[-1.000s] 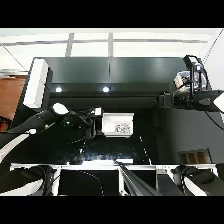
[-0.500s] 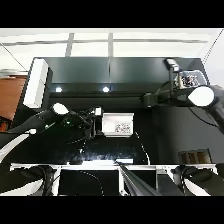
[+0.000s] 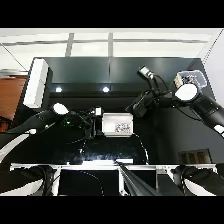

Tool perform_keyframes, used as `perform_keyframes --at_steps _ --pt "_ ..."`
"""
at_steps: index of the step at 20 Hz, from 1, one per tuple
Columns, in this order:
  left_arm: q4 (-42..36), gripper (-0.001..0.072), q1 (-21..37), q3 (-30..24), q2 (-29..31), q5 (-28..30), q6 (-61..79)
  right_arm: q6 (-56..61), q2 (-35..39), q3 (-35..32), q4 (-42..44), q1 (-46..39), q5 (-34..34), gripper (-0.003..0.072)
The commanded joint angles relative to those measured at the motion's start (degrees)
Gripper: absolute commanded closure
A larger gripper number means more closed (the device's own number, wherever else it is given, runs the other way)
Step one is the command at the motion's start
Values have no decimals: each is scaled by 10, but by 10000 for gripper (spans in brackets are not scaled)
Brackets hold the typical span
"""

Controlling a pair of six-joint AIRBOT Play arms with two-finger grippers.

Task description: Fold the box and place the chain.

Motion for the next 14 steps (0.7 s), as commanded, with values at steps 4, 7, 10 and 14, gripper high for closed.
perform_keyframes --at_steps 4,7,10,14 --pt "0 227 0 0 0 0 0 -155 -5 -45 22 1 60 -17" --pt "0 227 0 0 0 0 0 -186 -5 -50 23 1 61 -16" --pt "0 227 0 0 0 0 0 -202 -5 -50 21 14 57 -17" --pt "0 227 0 0 0 0 0 -200 -5 -49 24 34 55 -18"
